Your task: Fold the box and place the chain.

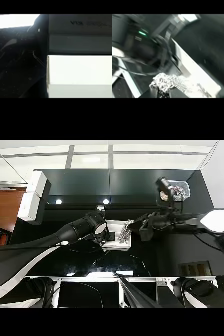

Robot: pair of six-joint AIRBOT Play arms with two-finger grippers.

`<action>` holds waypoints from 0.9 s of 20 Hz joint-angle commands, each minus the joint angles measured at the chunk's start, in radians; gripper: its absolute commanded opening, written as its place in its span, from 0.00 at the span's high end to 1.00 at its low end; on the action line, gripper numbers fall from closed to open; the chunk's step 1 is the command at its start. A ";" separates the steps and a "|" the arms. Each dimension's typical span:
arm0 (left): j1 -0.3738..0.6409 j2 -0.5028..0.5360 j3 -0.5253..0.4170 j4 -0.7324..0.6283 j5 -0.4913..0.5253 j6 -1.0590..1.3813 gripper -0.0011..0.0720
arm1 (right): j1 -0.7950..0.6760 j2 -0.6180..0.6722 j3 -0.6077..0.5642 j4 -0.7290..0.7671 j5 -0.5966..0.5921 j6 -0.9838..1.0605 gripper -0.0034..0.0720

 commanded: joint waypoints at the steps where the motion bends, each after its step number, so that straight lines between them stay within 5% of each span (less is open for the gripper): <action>1: 0.000 0.000 0.000 0.000 0.001 0.000 0.94 | 0.028 -0.081 -0.039 -0.031 -0.038 0.077 0.94; 3: 0.000 0.000 0.000 0.000 0.002 0.000 0.94 | 0.029 -0.109 -0.045 0.020 -0.038 0.105 0.93; 4: 0.000 0.000 0.000 0.000 0.005 0.000 0.94 | 0.028 -0.112 -0.045 0.021 -0.039 0.122 0.73; 5: 0.000 0.000 0.000 0.000 0.008 0.000 0.94 | 0.025 -0.111 -0.044 0.003 -0.047 0.138 0.34; 6: 0.000 0.000 0.000 0.000 0.016 0.000 0.94 | 0.006 -0.108 -0.041 -0.023 -0.041 0.145 0.27; 13: 0.003 0.000 0.003 -0.053 0.053 0.001 0.94 | -0.363 0.035 -0.024 -0.037 0.170 0.148 0.27; 17: 0.004 0.000 0.006 -0.106 0.106 -0.010 0.94 | -0.447 0.087 -0.024 -0.044 0.245 0.148 0.27; 18: 0.004 0.000 0.009 -0.109 0.101 -0.026 0.85 | -0.447 0.090 -0.024 -0.044 0.247 0.148 0.27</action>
